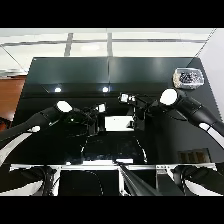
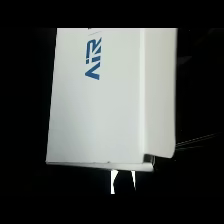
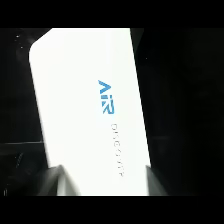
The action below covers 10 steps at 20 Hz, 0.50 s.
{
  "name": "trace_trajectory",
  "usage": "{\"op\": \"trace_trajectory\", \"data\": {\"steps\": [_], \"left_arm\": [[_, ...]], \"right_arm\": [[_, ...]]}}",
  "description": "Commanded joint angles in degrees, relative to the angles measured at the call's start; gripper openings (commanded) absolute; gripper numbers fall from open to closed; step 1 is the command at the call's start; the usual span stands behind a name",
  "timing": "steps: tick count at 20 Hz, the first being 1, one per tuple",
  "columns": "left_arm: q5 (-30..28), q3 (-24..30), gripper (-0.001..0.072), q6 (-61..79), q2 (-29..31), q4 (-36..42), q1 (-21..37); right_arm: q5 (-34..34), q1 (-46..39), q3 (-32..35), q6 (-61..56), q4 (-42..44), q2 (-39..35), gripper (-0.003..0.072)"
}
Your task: Fold the box and place the chain.
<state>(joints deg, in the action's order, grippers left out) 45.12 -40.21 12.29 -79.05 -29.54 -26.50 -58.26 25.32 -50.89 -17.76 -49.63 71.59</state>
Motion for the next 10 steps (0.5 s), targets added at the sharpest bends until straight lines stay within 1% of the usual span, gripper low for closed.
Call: {"op": "trace_trajectory", "data": {"steps": [1,4,5,6,7,10], "left_arm": [[0.0,-0.04,0.0353,0.13,-0.02,-0.04,-0.04],[0.0,-0.04,0.0353,0.13,-0.02,-0.02,-0.04],[0.0,-0.04,0.0353,0.13,-0.02,-0.02,-0.04],[0.0,-0.04,0.0353,0.13,-0.02,-0.02,-0.04],[0.0,-0.04,0.0353,0.13,-0.02,-0.04,-0.04],[0.0,-0.04,0.0353,0.13,-0.02,-0.02,-0.04]], "right_arm": [[0.81,0.07,0.2,0.26,0.11,0.04,0.0468],[0.07,0.07,0.2,0.24,0.13,0.04,0.0462],[-0.5,0.07,0.2,0.24,0.15,0.04,0.0342],[-1.22,0.07,0.2,0.24,0.11,0.04,0.0187],[-1.68,0.07,0.2,0.24,0.07,0.04,0.0167],[-1.77,0.04,0.2,0.24,0.07,0.04,0.0167]]}}
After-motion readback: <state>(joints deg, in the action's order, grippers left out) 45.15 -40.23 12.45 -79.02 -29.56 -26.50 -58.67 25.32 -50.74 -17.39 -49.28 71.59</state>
